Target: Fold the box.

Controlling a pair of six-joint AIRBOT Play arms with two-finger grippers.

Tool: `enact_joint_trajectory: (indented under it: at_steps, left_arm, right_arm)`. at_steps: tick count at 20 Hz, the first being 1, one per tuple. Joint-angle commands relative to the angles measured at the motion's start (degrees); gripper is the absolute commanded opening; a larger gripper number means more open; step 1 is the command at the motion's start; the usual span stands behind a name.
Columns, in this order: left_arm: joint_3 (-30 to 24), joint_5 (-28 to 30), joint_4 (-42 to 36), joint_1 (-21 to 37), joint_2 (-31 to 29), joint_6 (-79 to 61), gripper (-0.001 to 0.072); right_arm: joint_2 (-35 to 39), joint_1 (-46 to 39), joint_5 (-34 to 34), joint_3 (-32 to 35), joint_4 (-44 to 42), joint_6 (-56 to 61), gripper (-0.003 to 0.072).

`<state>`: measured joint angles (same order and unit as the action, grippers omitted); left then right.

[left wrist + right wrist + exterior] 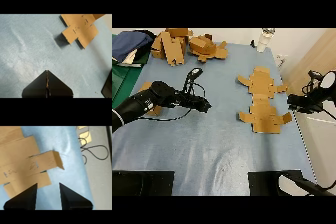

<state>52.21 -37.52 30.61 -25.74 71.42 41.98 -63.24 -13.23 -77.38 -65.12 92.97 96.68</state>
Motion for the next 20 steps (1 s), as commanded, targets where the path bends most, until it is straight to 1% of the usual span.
enact_joint_trajectory:
  at_steps: [1,3,8,12,15,19,20]
  left_arm:
    - [0.04,0.0,0.0,0.0,0.02,0.0,0.0012]
    - [0.07,0.0,0.0,0.0,0.02,0.0,0.0012]
    - [0.07,0.0,0.0,0.0,0.02,-0.02,0.0012]
    - [0.07,0.0,0.02,0.0,0.02,-0.02,0.0012]
    - [0.07,1.22,0.0,0.0,0.02,-0.02,0.0012]
    - [0.07,1.7,0.0,0.02,0.02,-0.2,0.0012]
    - [0.04,2.03,0.0,0.02,0.02,-0.2,0.0012]
  right_arm:
    - [3.58,0.04,-2.36,-0.02,-6.23,1.31,0.0427]
    - [4.07,0.04,-2.38,-0.02,-7.39,1.29,0.0427]
    - [4.07,0.0,-2.97,-0.02,-7.15,1.38,0.0427]
    - [1.42,-0.17,-3.23,-0.02,-3.34,1.22,0.0427]
    - [-2.6,-5.11,-2.62,-0.02,-2.84,-1.62,0.0427]
    - [-6.36,-14.8,3.72,-0.02,-2.99,-5.97,0.0429]
    - [-7.23,-16.46,4.74,-0.04,-4.24,-7.41,0.049]
